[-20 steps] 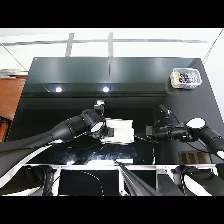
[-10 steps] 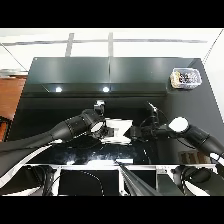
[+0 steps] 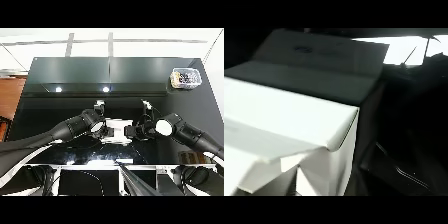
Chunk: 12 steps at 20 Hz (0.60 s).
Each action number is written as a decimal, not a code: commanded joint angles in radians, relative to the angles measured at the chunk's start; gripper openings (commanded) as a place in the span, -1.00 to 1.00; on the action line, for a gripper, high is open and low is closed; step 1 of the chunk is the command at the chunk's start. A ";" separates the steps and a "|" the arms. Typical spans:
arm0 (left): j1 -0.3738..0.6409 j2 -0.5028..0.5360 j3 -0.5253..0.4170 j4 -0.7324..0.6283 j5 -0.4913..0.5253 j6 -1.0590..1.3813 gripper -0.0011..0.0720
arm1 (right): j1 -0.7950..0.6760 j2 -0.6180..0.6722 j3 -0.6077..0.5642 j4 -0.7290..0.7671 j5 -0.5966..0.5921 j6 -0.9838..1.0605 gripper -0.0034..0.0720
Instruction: Fold the box and place the chain.
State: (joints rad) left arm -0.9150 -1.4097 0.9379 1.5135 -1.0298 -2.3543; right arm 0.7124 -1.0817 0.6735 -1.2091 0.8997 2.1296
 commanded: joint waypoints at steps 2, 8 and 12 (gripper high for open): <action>0.000 0.000 0.001 0.000 0.001 0.001 -0.90 | 0.048 -0.079 0.076 -0.089 0.048 0.098 0.06; 0.000 0.000 0.001 0.000 0.000 0.001 -0.90 | 0.141 -0.187 0.198 -0.307 0.162 0.212 0.04; 0.000 0.000 0.001 0.000 0.000 0.001 -0.90 | 0.156 -0.221 0.212 -0.312 0.169 0.233 -0.34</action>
